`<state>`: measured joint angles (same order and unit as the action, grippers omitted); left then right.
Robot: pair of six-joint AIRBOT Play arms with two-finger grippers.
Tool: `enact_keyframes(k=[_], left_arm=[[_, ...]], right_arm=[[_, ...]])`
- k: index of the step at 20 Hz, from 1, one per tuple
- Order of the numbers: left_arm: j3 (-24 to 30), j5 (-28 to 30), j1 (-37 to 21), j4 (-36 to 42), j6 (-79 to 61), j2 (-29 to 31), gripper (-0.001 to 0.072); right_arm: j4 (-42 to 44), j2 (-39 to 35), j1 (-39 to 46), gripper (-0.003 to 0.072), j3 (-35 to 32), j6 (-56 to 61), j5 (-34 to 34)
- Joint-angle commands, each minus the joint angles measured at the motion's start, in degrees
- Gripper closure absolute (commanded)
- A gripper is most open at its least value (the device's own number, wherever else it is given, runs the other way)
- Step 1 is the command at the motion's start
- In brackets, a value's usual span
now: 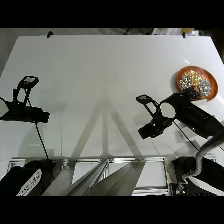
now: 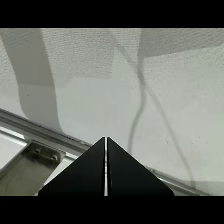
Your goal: Fold the box and place the chain.
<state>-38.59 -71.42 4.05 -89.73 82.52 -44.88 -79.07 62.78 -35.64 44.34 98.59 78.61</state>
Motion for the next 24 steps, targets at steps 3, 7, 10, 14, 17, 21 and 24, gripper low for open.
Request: enact_keyframes(k=[3,7,10,14,17,21,24], left_arm=[[0.0,0.0,0.0,0.0,0.0,0.0,0.0701],[0.0,0.0,0.0,0.0,0.0,0.0,0.0701],[0.0,0.0,0.0,0.0,0.0,0.1,0.0701],[0.0,0.0,0.0,0.0,0.0,0.1,0.0701],[0.0,0.0,0.0,0.0,0.0,0.1,0.0701],[0.0,0.0,0.0,0.0,0.0,0.1,0.0701],[0.0,0.0,0.0,0.0,0.0,0.1,0.0702]], right_arm=[[0.0,0.0,-0.1,0.067,0.0,0.0,0.0],[0.0,0.0,-0.1,0.067,0.0,0.0,0.0],[0.0,0.0,-0.1,0.067,0.0,-0.1,0.0],[0.0,0.0,-0.1,0.0669,0.0,-0.1,-0.3],[0.3,0.0,-0.1,0.0669,0.0,0.0,-3.1],[-5.6,-0.2,0.2,0.0669,0.0,-1.6,-7.2],[-20.9,-0.8,5.1,0.067,0.0,-0.7,-2.8]])
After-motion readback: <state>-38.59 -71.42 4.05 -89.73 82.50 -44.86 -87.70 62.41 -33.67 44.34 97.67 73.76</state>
